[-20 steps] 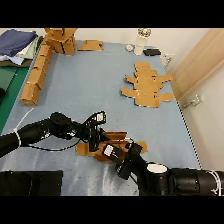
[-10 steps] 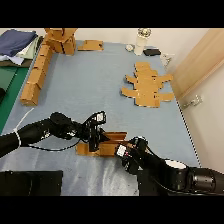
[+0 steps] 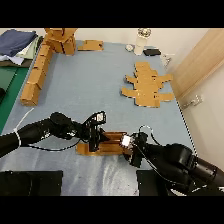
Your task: Fold the box.
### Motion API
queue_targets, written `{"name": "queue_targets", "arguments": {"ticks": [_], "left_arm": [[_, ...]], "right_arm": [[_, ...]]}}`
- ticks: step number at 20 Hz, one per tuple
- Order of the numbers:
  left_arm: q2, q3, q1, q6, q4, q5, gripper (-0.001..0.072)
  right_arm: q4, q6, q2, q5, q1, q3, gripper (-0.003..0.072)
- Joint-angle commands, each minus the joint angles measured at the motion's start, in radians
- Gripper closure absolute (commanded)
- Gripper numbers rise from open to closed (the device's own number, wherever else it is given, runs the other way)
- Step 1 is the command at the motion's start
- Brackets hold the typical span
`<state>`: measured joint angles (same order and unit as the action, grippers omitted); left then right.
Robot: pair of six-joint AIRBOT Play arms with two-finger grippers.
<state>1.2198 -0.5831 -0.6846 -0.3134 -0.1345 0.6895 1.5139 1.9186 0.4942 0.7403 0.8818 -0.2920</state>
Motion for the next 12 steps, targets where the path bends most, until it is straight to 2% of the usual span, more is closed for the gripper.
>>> {"name": "queue_targets", "arguments": {"ticks": [1, 6, 10, 12], "left_arm": [[0.0, 0.0, 0.0, 0.0, 0.0, 0.0, 0.0695], [0.0, 0.0, 0.0, 0.0, 0.0, 0.0, 0.0695], [0.0, 0.0, 0.0, 0.0, 0.0, 0.0, 0.0696], [0.0, 0.0, 0.0, 0.0, 0.0, 0.0, 0.0696]], "right_arm": [[0.28, 0.364, 0.011, -0.016, -0.155, -0.003, -0.0034], [0.564, 0.713, 0.142, -0.014, -0.271, -0.007, -0.0034], [0.599, 0.776, 0.261, -0.017, -0.303, -0.047, -0.0033], [0.589, 0.753, 0.273, -0.017, -0.303, -0.053, -0.0029]]}}
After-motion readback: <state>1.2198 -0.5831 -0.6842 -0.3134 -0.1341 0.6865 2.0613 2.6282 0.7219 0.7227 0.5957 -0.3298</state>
